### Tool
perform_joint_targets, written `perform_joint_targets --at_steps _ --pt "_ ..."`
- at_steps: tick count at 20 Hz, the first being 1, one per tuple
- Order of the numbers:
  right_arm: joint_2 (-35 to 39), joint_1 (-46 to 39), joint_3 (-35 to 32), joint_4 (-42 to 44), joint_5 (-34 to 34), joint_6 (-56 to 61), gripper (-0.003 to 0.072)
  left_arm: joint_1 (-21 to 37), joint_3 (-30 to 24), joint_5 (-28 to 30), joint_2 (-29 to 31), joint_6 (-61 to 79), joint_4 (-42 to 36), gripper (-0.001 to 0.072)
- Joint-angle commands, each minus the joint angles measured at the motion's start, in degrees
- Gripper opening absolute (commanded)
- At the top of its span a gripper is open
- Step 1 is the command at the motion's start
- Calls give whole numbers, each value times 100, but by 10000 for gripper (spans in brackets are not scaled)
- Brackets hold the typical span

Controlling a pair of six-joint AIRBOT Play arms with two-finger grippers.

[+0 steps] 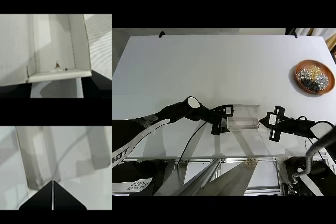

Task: Fold the box and place the chain.

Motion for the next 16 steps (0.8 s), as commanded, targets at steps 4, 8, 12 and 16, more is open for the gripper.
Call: perform_joint_targets --at_steps 4,8,12,16 --pt "-629 9 4 2426 -807 72 17 2 -4 0 2 0 2 334" --pt "-2037 9 4 2835 -1239 74 17 2 -4 0 4 -2 2 334" --pt "-2983 7 4 2824 -1244 74 17 2 -4 0 2 0 2 334" --pt "-2839 7 7 2874 -1189 74 17 2 -4 0 4 0 2 334"
